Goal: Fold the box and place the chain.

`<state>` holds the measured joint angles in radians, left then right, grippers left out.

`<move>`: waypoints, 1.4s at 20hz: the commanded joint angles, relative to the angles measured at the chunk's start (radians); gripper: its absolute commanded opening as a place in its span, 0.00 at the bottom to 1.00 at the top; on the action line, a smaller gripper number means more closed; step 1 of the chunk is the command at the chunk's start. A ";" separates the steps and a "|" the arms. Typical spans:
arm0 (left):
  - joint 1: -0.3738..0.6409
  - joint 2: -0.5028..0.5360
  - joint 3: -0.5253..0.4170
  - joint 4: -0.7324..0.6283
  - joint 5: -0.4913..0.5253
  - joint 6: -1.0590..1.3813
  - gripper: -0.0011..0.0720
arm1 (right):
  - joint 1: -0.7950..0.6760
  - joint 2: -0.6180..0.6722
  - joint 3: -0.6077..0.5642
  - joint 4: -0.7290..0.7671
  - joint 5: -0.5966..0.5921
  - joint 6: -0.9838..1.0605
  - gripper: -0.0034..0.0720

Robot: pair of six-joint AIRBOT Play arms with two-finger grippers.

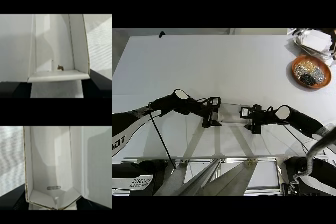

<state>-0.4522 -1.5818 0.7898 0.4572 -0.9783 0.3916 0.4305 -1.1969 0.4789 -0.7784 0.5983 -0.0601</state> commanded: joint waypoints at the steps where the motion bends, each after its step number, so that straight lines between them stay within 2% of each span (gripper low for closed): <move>1: -0.001 -0.005 -0.001 0.008 -0.002 0.001 0.44 | 0.000 0.000 0.000 0.000 -0.001 -0.001 0.59; 4: -0.001 -0.005 0.000 0.007 -0.003 0.001 0.48 | 0.000 0.000 0.000 0.000 -0.001 -0.001 0.59; 22: 0.000 -0.004 0.000 0.007 -0.005 0.001 0.48 | 0.000 0.000 0.000 0.002 0.000 0.000 0.59; 23: 0.000 -0.005 0.000 0.007 -0.005 0.001 0.48 | 0.001 0.000 0.000 0.008 0.000 -0.002 0.57; 24: 0.000 -0.005 0.000 0.007 -0.005 0.001 0.48 | 0.000 0.000 0.000 0.004 -0.013 -0.001 0.47; 25: 0.000 -0.005 0.000 0.007 -0.005 0.001 0.48 | 0.000 0.000 0.000 0.000 -0.017 0.003 0.42; 28: 0.000 -0.004 0.000 0.007 -0.005 0.001 0.48 | 0.000 0.000 0.000 -0.016 -0.015 0.002 0.46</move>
<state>-0.4526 -1.5860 0.7902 0.4641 -0.9829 0.3923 0.4305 -1.1969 0.4789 -0.7784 0.5926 -0.0601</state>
